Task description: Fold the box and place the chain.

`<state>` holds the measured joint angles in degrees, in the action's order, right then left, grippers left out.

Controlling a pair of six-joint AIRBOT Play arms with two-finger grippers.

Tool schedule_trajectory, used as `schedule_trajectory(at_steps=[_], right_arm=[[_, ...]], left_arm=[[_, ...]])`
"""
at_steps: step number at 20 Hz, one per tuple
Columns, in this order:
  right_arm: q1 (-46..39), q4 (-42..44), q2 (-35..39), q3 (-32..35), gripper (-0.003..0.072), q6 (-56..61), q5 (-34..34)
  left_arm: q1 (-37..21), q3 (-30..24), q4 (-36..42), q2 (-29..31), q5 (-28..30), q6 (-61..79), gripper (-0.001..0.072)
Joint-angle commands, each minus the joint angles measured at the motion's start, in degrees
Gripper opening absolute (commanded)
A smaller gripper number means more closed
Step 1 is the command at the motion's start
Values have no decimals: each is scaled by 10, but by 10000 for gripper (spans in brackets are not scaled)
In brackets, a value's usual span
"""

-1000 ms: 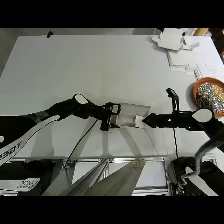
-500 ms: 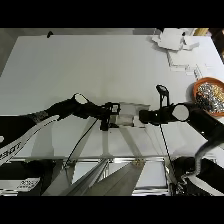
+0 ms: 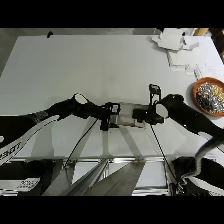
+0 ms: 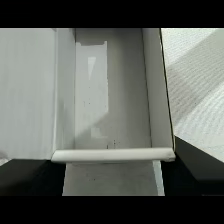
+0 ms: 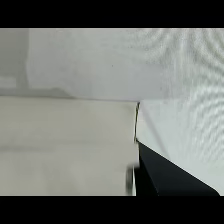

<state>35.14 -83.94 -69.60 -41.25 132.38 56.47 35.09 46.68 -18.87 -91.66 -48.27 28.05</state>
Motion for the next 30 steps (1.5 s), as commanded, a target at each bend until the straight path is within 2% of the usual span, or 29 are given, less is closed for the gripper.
schedule_trajectory(at_steps=[1, 14, 24, 27, 28, 29, 30], right_arm=[[10, -29, -13, -8, 339, 43, 58], [10, -33, 6, -41, 340, 30, 55], [10, -47, 26, -41, 340, 9, 105], [10, -61, 23, -41, 342, 10, 96], [10, -61, 18, -41, 352, 10, 93], [10, -60, 11, -40, 423, 10, 93], [10, -60, 7, -40, 458, 8, 92]], left_arm=[[0, 0, 0, 0, 0, 0, 432], [0, 0, 0, 0, 0, 0, 432], [0, 0, 0, 0, 0, 0, 432], [0, 0, 0, 0, 0, 0, 432], [0, 0, 0, 0, 0, 0, 432], [0, 0, 0, 0, 0, 0, 432], [0, 0, 0, 0, 0, 0, 432]])
